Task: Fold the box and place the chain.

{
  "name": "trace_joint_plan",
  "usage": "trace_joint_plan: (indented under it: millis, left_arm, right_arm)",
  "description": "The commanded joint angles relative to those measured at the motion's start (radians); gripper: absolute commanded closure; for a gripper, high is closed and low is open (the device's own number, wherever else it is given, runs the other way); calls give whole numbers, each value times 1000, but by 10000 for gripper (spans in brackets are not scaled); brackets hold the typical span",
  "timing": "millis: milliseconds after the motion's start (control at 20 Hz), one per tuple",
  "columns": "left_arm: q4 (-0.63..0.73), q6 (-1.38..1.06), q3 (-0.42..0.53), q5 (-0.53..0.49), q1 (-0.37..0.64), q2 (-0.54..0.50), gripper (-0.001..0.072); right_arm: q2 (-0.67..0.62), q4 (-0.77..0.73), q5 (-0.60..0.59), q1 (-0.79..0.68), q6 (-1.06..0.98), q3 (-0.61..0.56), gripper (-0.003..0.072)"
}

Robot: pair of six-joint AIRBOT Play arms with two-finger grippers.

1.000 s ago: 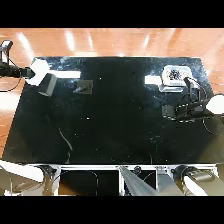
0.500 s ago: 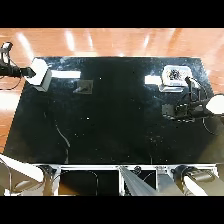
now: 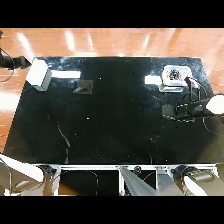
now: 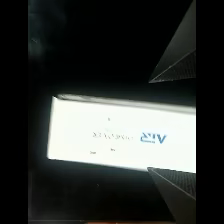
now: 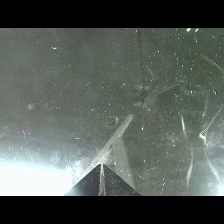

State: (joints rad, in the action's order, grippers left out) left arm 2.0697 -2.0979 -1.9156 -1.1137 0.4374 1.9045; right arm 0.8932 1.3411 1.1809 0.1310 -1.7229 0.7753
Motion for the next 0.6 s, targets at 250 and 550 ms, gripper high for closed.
trace_joint_plan:
  millis: [250, 550]
  left_arm:
    - [152, 262, 40, -301, -236, -159, 103]
    - [-86, 246, 687, -34, -476, -760, 130]
  right_arm:
    - [37, 168, 12, 0, 93, 340, 650]
    - [69, 212, 220, 0, 112, 553, 650]
